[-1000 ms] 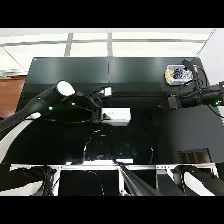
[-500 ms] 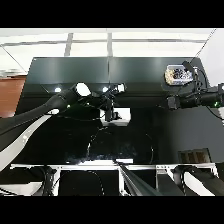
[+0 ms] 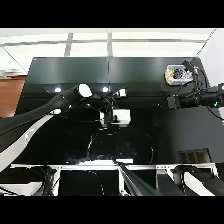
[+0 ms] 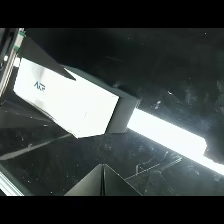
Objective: Fold the box and place the chain.
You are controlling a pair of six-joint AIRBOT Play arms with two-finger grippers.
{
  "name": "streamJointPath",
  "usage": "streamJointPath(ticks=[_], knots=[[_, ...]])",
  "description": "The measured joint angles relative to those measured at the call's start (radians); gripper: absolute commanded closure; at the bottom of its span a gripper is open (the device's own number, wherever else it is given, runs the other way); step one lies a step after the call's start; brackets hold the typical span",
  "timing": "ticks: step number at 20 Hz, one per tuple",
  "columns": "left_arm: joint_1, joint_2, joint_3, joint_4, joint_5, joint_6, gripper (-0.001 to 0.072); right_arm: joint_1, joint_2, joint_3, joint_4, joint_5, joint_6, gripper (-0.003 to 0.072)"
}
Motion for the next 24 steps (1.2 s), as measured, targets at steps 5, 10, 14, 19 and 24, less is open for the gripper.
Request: streamJointPath(ticks=[5,10,14,19,24], knots=[[-0.032,-0.009,0.003,0.118,0.057,-0.011,0.0321,0.0,0.0,0.0,0.0,-0.011,0.0,0.0673],[-0.003,0.033,0.048,0.376,0.07,-0.349,0.0378,0.0,0.0,0.0,0.0,-0.021,0.0,0.0673],[0.218,0.102,0.082,0.605,0.059,-0.664,0.0377,0.0,0.0,0.0,0.0,-0.039,0.006,0.0673],[0.65,0.078,0.181,0.716,0.069,-0.93,0.0376,0.004,0.0,0.0,0.018,-0.1,0.024,0.0672],[0.896,-0.136,0.459,0.728,0.022,-1.004,0.0377,0.043,0.0,0.0,0.027,-0.197,0.044,0.0672]])
